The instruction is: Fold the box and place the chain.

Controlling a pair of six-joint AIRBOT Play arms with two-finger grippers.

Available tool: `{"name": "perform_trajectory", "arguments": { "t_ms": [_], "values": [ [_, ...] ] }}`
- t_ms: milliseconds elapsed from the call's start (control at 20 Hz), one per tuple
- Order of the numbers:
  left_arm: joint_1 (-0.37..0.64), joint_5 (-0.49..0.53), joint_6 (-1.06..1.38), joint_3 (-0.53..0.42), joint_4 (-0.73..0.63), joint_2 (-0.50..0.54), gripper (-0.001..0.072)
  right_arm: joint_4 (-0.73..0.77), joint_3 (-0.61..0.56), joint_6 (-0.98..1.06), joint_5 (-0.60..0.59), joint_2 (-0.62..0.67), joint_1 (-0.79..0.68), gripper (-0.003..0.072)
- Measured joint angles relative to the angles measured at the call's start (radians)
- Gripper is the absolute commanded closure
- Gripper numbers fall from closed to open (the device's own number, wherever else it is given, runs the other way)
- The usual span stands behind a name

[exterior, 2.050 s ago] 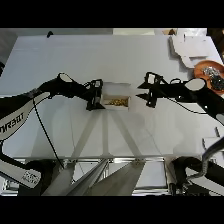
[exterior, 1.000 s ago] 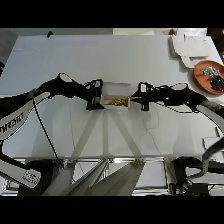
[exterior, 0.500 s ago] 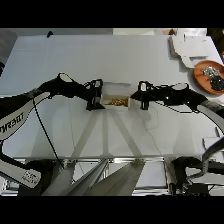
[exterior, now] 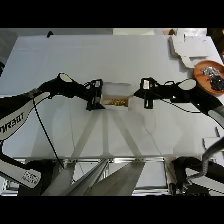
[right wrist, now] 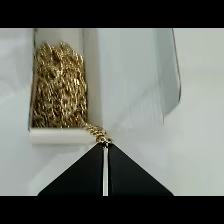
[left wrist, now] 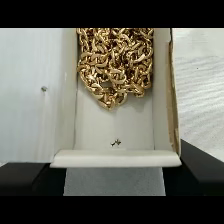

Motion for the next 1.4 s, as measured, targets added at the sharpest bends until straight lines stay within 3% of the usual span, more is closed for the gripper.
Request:
{"name": "perform_trajectory", "arguments": {
  "t_ms": [200, 300, 350, 600, 800, 1100, 1150, 1400],
  "values": [
    [0.000, 0.000, 0.000, 0.000, 0.000, 0.000, 0.0375, 0.011, 0.010, 0.049, 0.010, 0.014, 0.070, 0.0639],
    [0.000, 0.000, 0.000, 0.000, 0.000, 0.000, 0.0375, 0.014, 0.012, 0.071, 0.003, 0.005, 0.097, 0.0447],
    [0.000, 0.000, 0.000, 0.000, 0.000, 0.000, 0.0375, 0.015, 0.012, 0.088, 0.003, 0.003, 0.107, 0.0434],
    [0.000, 0.000, 0.000, 0.000, 0.000, 0.000, 0.0375, -0.030, 0.083, 0.301, 0.090, 0.014, 0.129, 0.0462],
    [0.000, 0.000, 0.000, 0.000, 0.000, 0.000, 0.0375, -0.113, 0.310, 0.623, 0.211, -0.018, 0.132, 0.0463],
    [0.000, 0.000, 0.000, 0.000, 0.000, 0.000, 0.0375, -0.203, 0.671, 1.091, 0.235, -0.244, 0.132, 0.0491],
    [0.000, 0.000, 0.000, 0.000, 0.000, 0.000, 0.0375, -0.215, 0.703, 1.157, 0.241, -0.289, 0.132, 0.0533],
    [0.000, 0.000, 0.000, 0.000, 0.000, 0.000, 0.0375, -0.262, 0.765, 1.308, 0.341, -0.436, 0.134, 0.0529]
  ]
}}
